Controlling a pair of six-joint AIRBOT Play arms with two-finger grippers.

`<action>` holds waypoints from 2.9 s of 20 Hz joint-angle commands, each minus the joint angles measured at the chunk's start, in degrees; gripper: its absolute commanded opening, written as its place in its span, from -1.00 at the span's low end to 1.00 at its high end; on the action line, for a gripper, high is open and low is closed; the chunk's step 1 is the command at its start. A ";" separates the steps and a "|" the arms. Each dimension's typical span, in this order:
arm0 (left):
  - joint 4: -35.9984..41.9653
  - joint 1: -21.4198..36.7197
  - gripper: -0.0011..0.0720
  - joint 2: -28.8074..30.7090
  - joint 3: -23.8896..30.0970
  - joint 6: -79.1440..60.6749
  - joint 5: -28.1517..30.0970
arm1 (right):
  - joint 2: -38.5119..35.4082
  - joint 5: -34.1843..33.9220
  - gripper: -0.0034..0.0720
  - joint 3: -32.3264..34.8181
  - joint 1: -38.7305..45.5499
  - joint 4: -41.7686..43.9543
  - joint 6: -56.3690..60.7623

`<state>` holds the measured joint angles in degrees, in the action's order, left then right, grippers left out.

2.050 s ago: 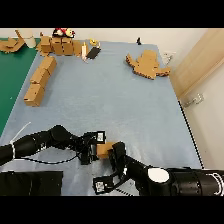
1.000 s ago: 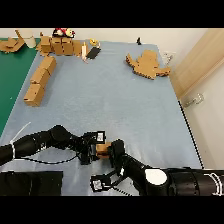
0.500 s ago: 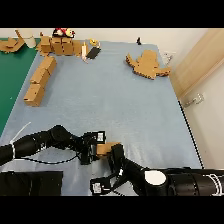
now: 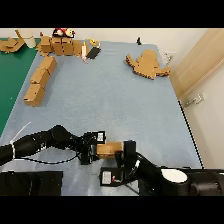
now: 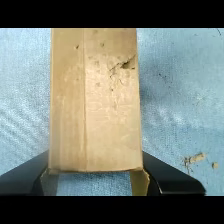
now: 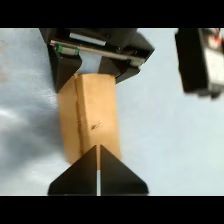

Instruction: Fold the box.

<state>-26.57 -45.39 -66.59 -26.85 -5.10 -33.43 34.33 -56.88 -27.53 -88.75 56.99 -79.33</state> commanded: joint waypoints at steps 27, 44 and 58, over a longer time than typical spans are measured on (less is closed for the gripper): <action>0.00 0.07 0.28 0.02 0.02 -0.02 0.00 | -11.43 49.86 -0.91 23.32 25.49 -2.29 93.29; 0.00 0.07 0.28 0.02 0.02 -0.02 0.00 | -0.22 56.83 -0.91 23.32 25.49 -1.64 93.44; 0.00 0.04 0.28 0.02 0.02 -0.02 0.00 | -0.09 56.37 -0.91 22.01 25.51 -2.58 93.20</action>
<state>-26.55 -45.39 -66.59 -26.85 -5.13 -33.43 34.85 -0.71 -4.75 -63.20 55.24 14.06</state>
